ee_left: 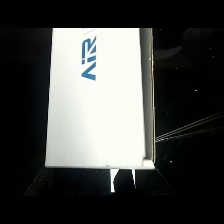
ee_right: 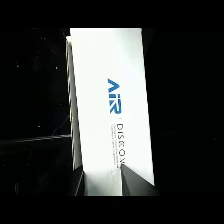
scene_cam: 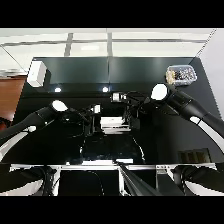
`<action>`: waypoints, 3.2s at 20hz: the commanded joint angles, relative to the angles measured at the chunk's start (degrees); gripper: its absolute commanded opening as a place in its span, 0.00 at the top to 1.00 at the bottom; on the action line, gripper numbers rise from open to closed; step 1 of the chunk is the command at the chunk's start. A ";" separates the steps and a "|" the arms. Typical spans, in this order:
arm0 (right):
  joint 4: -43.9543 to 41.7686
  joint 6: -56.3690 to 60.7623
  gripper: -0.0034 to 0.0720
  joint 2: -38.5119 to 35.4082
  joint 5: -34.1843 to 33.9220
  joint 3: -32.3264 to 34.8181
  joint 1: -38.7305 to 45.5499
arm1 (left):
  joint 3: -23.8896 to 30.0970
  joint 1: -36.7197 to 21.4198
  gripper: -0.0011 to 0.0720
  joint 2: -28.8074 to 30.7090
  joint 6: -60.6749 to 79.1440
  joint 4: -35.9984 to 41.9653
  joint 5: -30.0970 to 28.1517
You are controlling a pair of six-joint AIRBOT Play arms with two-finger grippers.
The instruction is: Fold the box and place the chain.
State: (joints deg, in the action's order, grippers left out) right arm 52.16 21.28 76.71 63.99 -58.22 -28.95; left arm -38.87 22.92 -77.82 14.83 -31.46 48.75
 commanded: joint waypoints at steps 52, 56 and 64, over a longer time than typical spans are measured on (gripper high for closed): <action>0.37 3.39 0.66 -0.83 -0.04 2.80 -0.09 | -0.04 0.00 0.61 -0.04 -0.02 0.00 -0.02; -0.04 3.61 0.66 -0.83 -1.84 4.70 -0.09 | -0.04 0.00 0.61 -0.04 -0.02 0.00 -0.02; -8.24 21.46 0.79 -7.04 2.45 4.66 5.14 | -0.04 0.00 0.61 -0.04 -0.04 0.00 -0.02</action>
State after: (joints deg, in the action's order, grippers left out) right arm 47.77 31.07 71.92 63.51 -53.67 -26.48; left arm -38.87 22.92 -77.82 14.68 -31.44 48.75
